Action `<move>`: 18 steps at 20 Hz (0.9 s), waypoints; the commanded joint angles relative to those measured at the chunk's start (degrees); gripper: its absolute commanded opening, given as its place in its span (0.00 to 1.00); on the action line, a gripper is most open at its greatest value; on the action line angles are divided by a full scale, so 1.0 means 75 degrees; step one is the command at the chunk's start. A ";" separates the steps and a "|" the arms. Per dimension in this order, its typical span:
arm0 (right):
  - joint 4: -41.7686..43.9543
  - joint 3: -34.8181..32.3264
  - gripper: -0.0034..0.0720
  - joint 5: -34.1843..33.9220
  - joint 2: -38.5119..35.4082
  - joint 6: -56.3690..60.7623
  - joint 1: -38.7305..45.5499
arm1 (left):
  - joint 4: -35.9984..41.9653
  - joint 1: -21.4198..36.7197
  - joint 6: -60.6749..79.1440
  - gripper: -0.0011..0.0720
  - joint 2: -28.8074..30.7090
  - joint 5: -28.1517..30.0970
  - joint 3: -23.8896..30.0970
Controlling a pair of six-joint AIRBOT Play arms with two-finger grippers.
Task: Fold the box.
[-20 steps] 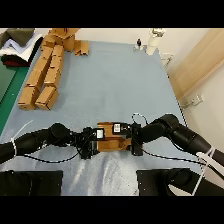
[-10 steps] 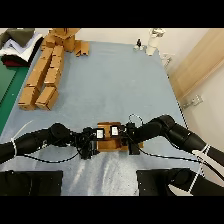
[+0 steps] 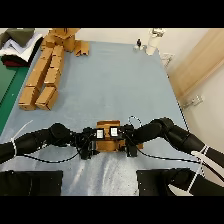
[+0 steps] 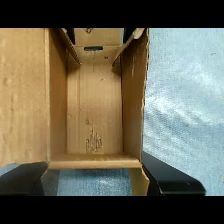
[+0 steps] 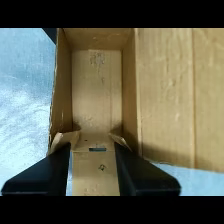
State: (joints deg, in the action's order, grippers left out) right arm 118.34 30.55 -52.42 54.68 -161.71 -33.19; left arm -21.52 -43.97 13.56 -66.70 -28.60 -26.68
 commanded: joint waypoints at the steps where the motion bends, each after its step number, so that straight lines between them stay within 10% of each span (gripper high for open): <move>1: 0.0201 -0.0108 0.76 0.0006 0.0000 -0.0047 -0.0009 | 0.0012 0.0003 -0.0009 0.72 0.0003 0.0012 -0.0006; 8: -0.0527 -0.0076 0.76 -0.0020 -0.0277 0.0781 -0.0003 | 0.0012 0.0003 -0.0009 0.72 0.0003 0.0012 -0.0006; 12: -0.3981 0.0268 0.75 -0.0731 -0.1233 0.5033 -0.0003 | 0.0012 0.0003 -0.0009 0.72 0.0003 0.0012 -0.0006; 14: -0.5834 0.0277 0.41 -0.1119 -0.1766 0.7370 0.0105 | 0.0012 0.0003 -0.0009 0.72 0.0003 0.0012 -0.0006; 18: -0.6805 0.0239 0.10 -0.1705 -0.1862 1.0258 0.1309 | 0.0012 0.0003 -0.0009 0.72 0.0003 0.0012 -0.0006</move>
State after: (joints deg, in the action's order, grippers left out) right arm 76.49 32.34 -61.21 41.78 -103.66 -28.36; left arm -21.37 -43.97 13.47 -66.70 -28.42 -26.68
